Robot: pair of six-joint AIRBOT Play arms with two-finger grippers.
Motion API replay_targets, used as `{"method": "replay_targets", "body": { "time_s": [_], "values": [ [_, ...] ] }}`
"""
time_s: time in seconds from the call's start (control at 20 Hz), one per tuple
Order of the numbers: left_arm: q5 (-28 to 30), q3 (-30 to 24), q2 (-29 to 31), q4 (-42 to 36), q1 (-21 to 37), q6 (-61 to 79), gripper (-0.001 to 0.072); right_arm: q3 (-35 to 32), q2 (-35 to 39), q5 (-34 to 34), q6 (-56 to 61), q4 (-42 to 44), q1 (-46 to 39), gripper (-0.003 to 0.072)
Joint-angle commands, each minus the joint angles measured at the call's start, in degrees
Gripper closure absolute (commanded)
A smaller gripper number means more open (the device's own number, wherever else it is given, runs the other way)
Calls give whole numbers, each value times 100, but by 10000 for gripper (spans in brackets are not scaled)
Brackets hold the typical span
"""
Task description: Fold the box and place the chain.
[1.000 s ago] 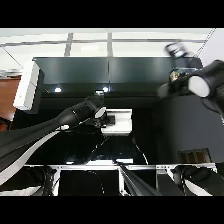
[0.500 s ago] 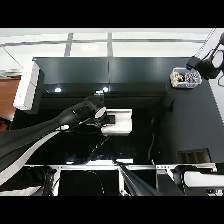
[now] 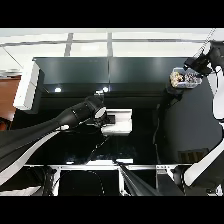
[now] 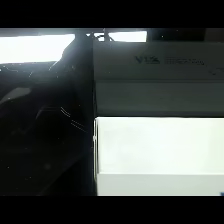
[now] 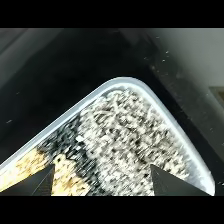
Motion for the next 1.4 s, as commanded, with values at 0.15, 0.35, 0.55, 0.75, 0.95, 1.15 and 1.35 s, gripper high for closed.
{"method": "replay_targets", "body": {
  "time_s": [0.15, 0.35, 0.55, 0.75, 0.95, 1.15, 1.35],
  "values": [
    [7, 0, -2, 44, 4, -2, 681, 234, -319, 328, 236, -184, -153, -22],
    [7, 0, -2, 42, 2, -2, 681, 120, -367, 284, 210, -42, -153, -22],
    [2, 0, -2, 39, 2, -2, 681, 94, -367, 380, 46, -11, -151, 406],
    [2, 0, -2, 42, 2, -2, 681, 98, -28, 625, -522, -42, -153, 672],
    [-2, 0, -2, 42, 2, -2, 681, 98, 671, 612, -1003, -31, -151, 673],
    [-17, 0, -2, 42, 2, 0, 681, 98, 1416, 306, -1381, -15, -153, 673],
    [-11, 0, -2, 48, 2, 0, 681, 98, 2205, -118, -2009, 31, -140, 673]
  ]
}}
